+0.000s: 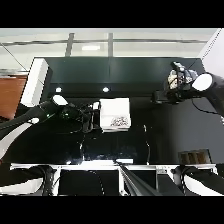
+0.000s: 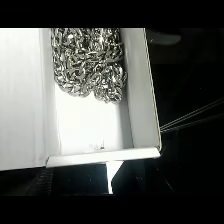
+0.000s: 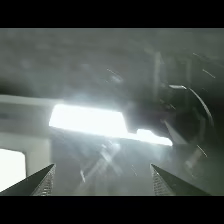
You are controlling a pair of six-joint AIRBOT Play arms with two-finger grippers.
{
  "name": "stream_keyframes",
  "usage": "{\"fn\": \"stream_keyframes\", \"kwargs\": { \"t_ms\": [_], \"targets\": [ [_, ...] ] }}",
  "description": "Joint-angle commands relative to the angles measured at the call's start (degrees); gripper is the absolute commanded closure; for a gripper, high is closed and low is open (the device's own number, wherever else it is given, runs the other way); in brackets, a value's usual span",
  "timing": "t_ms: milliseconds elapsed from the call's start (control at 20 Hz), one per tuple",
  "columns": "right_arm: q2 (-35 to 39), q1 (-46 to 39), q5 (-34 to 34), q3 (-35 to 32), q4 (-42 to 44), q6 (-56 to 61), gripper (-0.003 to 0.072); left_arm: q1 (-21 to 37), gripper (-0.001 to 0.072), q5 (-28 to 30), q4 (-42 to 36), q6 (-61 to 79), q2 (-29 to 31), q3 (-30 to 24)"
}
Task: Fold the box and place the chain.
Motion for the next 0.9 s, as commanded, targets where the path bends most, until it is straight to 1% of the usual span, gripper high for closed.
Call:
{"fn": "stream_keyframes", "kwargs": {
  "t_ms": [0,50,100,200,300,450,550,650,700,850],
  "targets": [
    [-6.64,1.99,-10.19,0.76,15.54,-19.67,-0.0034,-0.02,0.0362,-0.07,0.37,0.02,-0.02,0.07],
    [-8.52,2.05,-10.64,2.05,20.52,-24.37,-0.0032,-0.02,0.0362,-0.11,0.85,0.31,-0.02,0.07],
    [-10.29,2.03,-9.35,3.65,24.57,-27.15,-0.0032,0.0,0.0362,-0.13,1.03,0.87,-0.02,0.07],
    [-13.31,2.27,-2.97,7.23,29.09,-32.5,-0.0031,0.24,0.0362,-1.07,1.11,1.11,-0.02,0.26],
    [-13.94,3.61,-0.68,8.39,29.27,-39.43,-0.0031,0.2,0.0362,-2.27,1.11,1.14,-0.02,0.63],
    [-13.97,6.14,3.72,8.37,29.09,-50.82,-0.0031,0.22,0.0362,-2.27,1.86,1.14,-0.02,0.66],
    [-13.94,7.89,6.14,8.37,26.34,-58.77,-0.0031,0.22,0.0362,-2.29,2.01,1.14,-0.02,0.66],
    [-13.94,8.57,6.14,8.37,24.9,-59.87,-0.0031,0.22,0.0362,-2.27,2.01,1.11,-0.02,0.66],
    [-13.94,8.72,7.26,8.37,24.55,-59.87,-0.0031,0.22,0.0362,-2.27,2.01,1.14,-0.02,0.66],
    [-13.84,8.72,14.05,8.37,24.24,-60.89,-0.0031,0.22,0.0362,-2.27,2.01,1.14,-0.02,0.66]
  ]
}}
